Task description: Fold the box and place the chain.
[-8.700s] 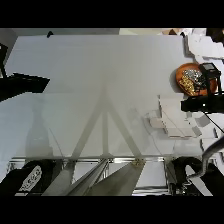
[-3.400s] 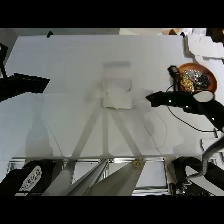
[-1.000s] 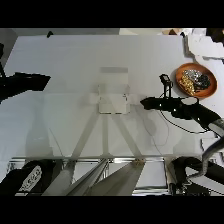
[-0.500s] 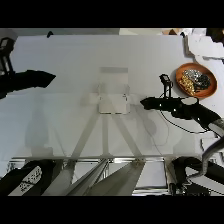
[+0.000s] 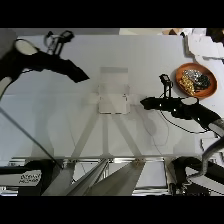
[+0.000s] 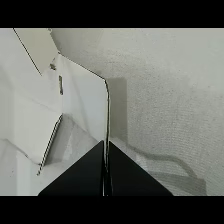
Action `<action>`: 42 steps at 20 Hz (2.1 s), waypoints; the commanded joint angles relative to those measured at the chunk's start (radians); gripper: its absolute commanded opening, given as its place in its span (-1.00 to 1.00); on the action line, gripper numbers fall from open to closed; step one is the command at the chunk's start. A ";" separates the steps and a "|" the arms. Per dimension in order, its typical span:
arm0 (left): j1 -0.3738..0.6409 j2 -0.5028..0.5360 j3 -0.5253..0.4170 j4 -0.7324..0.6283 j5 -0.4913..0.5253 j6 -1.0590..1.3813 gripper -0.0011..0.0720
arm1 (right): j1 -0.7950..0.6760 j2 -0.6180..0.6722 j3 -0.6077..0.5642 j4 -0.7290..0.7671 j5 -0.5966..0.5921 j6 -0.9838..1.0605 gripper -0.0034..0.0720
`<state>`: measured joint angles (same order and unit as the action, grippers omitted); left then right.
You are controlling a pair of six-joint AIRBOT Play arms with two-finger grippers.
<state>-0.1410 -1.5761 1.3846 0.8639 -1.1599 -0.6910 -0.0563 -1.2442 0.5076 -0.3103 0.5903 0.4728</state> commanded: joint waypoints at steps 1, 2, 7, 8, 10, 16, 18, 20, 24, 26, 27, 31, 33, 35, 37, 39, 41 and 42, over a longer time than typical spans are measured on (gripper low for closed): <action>-0.056 -0.195 0.174 0.006 -0.084 -0.003 0.87 | 0.001 0.000 0.000 0.000 0.000 0.000 -0.88; -0.062 -0.241 0.218 0.008 -0.105 -0.022 0.87 | 0.001 0.000 0.000 0.000 0.000 0.000 -0.88; -0.084 -0.344 0.290 -0.053 -0.097 -0.013 0.93 | 0.001 0.000 0.000 0.000 0.000 0.000 -0.88; -0.086 -0.347 0.290 -0.062 -0.089 0.002 0.93 | 0.001 0.000 0.000 0.000 0.000 0.000 -0.88; -0.092 -0.348 0.290 -0.067 -0.079 0.032 0.93 | 0.001 0.000 0.000 0.000 0.000 0.000 -0.88; -0.141 -0.348 0.290 -0.066 -0.113 0.164 0.92 | 0.001 0.000 0.000 0.000 0.000 0.000 -0.88; -0.153 -0.348 0.290 -0.066 -0.133 0.208 0.92 | 0.001 0.000 0.000 0.000 0.000 0.000 -0.88; -0.154 -0.348 0.290 -0.066 -0.172 0.256 0.86 | 0.001 0.000 0.000 0.000 0.000 0.000 -0.88; -0.152 -0.349 0.290 -0.065 -0.217 0.315 0.33 | 0.001 0.000 0.000 0.000 0.000 0.000 -0.88; -0.152 -0.349 0.283 -0.066 -0.229 0.354 0.24 | 0.001 0.000 0.000 0.000 0.000 0.000 -0.88; -0.152 -0.350 0.278 -0.066 -0.235 0.371 0.24 | 0.001 0.000 0.000 0.000 0.000 0.000 -0.88; -0.152 -0.368 0.275 -0.067 -0.251 0.381 0.08 | 0.001 0.000 0.000 0.000 0.000 0.000 -0.88; -0.152 -0.371 0.275 -0.067 -0.252 0.381 -0.43 | 0.001 0.000 0.000 0.000 0.000 0.000 -0.88; -0.152 -0.372 0.275 -0.066 -0.259 0.383 -0.96 | 0.001 0.000 0.000 0.000 0.000 0.000 -0.88; -0.153 -0.372 0.275 -0.066 -0.263 0.381 -0.95 | 0.001 0.000 0.000 0.000 0.000 0.000 -0.88; -0.153 -0.372 0.275 -0.066 -0.271 0.380 -0.95 | 0.001 0.000 0.000 0.000 0.000 0.000 -0.88; -0.154 -0.372 0.275 -0.066 -0.277 0.377 -0.96 | 0.001 0.000 0.000 0.000 0.000 0.000 -0.88; -0.154 -0.372 0.275 -0.066 -0.282 0.377 -0.95 | 0.001 0.000 0.000 0.000 0.000 0.000 -0.88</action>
<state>-0.2939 -1.9469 1.6600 0.7967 -1.4292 -0.3130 -0.0563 -1.2442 0.5076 -0.3103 0.5903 0.4725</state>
